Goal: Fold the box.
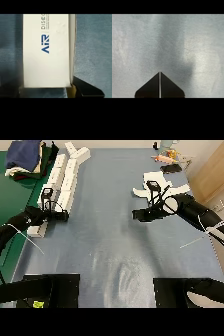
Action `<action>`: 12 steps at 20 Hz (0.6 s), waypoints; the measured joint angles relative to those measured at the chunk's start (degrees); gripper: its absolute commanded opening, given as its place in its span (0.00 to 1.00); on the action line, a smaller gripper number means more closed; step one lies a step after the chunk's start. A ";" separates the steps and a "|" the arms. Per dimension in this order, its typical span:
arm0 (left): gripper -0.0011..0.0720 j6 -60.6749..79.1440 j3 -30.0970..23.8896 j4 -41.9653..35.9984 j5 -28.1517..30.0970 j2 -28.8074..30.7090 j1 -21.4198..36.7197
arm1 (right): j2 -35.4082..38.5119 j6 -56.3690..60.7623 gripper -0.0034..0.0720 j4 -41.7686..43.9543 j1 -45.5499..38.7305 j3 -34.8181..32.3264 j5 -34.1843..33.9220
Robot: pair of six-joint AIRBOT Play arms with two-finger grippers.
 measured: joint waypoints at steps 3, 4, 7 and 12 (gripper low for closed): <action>0.97 -0.02 0.00 0.02 -0.09 0.00 0.09 | 0.00 0.00 0.08 0.00 0.00 0.00 0.02; 0.97 -0.02 0.00 0.02 -0.15 0.02 0.09 | 0.00 0.00 0.08 0.00 0.00 0.00 0.00; 0.97 -0.13 -0.07 0.26 -1.73 1.11 0.42 | 0.00 0.00 0.08 0.02 0.00 0.00 0.02; 0.97 -2.14 0.00 1.29 -8.59 5.46 3.48 | 0.00 0.00 0.08 0.02 0.00 0.00 0.02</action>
